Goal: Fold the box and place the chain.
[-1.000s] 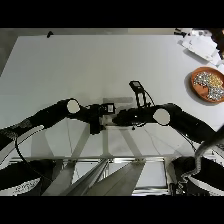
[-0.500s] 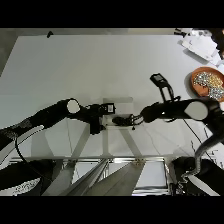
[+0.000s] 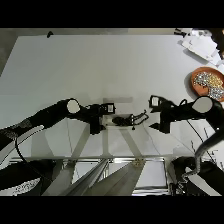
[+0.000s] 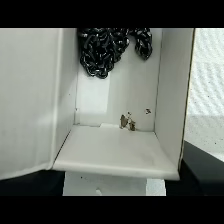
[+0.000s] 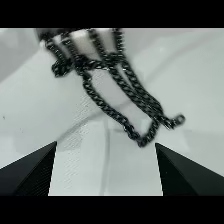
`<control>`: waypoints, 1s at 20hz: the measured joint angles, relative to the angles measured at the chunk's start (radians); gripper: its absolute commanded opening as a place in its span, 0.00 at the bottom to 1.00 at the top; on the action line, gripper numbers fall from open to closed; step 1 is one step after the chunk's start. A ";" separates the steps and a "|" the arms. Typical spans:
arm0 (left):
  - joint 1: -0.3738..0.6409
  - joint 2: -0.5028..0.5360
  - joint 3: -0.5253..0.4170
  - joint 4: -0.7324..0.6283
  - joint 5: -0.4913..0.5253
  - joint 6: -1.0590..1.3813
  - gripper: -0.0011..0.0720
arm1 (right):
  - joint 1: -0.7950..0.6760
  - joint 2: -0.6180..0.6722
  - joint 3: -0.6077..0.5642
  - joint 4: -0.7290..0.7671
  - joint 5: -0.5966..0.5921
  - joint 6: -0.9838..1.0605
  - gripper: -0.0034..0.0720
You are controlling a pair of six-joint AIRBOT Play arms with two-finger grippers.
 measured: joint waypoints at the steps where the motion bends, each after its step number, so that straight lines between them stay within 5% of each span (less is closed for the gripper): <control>1: 0.000 0.000 0.000 0.000 0.000 0.000 0.58 | 0.018 -0.016 -0.014 0.008 -0.035 -0.065 0.99; 7: 0.000 0.000 0.000 0.000 0.000 0.000 0.58 | 0.137 -0.112 -0.047 0.111 -0.250 -0.239 0.99; 15: 0.000 0.000 0.000 0.000 0.000 0.000 0.58 | 0.214 -0.177 -0.051 0.211 -0.320 -0.270 0.95; 20: 0.000 0.000 0.000 0.000 0.000 0.000 0.58 | 0.221 -0.224 -0.052 0.261 -0.313 -0.254 0.73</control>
